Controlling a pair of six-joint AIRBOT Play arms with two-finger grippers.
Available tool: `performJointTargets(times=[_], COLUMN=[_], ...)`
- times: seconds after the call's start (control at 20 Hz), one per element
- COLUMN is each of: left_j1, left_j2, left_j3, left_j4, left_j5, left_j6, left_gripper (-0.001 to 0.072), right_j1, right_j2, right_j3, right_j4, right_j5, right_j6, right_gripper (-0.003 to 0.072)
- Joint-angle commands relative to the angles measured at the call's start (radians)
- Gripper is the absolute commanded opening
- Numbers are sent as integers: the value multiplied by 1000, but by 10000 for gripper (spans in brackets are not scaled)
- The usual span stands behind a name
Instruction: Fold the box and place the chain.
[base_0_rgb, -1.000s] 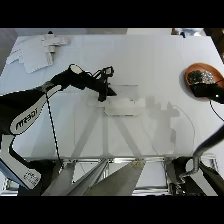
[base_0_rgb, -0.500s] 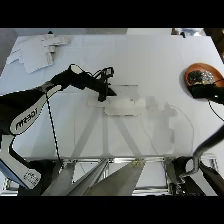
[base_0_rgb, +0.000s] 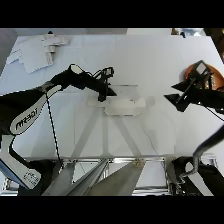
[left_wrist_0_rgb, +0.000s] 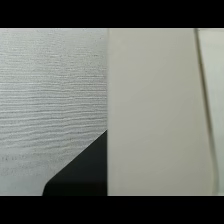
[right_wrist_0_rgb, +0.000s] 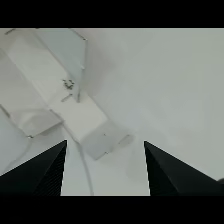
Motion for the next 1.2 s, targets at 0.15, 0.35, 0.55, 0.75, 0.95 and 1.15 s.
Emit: performJointTargets(times=[0.15,0.35,0.55,0.75,0.95,1.15], left_j1=[0,0,0,0,0,0], left_j2=[-1,-1,-1,-1,-1,-1], left_j3=[0,0,0,0,0,0], left_j4=[1,1,0,1,1,1], left_j5=[1,1,1,1,1,1], left_j6=[0,0,0,0,0,0], left_gripper=[9,9,9,9,9,9], right_j1=[136,150,150,150,150,150], right_j2=[82,114,130,130,130,126], right_j3=[1,1,1,1,1,1], right_j4=[9,115,253,388,465,452], right_j5=[204,256,315,312,309,315], right_j6=[-77,-77,-77,-78,-77,-72], right_gripper=[608,658,697,703,697,697])
